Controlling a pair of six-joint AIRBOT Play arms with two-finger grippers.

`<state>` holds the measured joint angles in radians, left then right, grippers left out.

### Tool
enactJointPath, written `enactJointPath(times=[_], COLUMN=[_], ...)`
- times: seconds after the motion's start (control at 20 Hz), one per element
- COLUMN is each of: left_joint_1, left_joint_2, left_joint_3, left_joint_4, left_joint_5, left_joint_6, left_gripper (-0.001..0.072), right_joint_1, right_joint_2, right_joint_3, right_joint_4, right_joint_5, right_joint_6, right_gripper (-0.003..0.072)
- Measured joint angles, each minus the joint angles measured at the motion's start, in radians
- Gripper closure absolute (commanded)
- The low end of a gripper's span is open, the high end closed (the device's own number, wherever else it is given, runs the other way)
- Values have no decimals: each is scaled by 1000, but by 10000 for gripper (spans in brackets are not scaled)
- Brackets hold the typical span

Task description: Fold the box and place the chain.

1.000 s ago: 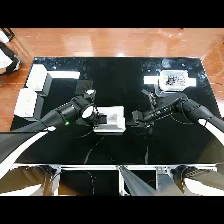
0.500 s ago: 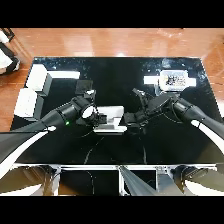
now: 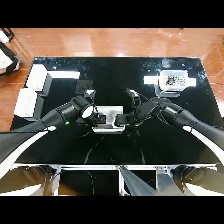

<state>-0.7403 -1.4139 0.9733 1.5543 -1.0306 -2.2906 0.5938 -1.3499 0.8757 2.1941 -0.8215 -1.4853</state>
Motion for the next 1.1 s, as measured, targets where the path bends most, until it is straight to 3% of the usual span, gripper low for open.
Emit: enactJointPath(times=[0.25,0.35,0.55,0.6,0.7,1.1], left_joint_1=[0,0,0,-2,-4,-8], left_joint_2=[0,0,0,0,0,0], left_joint_3=[0,0,0,0,1,2], left_joint_4=[-1,-3,-5,-5,-5,-4], left_joint_5=[-1,-3,-23,-24,-27,-28], left_joint_6=[5,7,10,10,10,10], left_gripper=[688,688,688,688,688,688], right_joint_1=[28,46,86,93,103,113], right_joint_2=[-1,-2,-2,-2,-3,-22], right_joint_3=[35,40,45,45,46,46], right_joint_4=[-112,-153,-250,-275,-321,-388], right_joint_5=[14,10,7,7,5,0], right_joint_6=[135,183,299,330,379,472], right_gripper=[152,221,224,290,327,328])
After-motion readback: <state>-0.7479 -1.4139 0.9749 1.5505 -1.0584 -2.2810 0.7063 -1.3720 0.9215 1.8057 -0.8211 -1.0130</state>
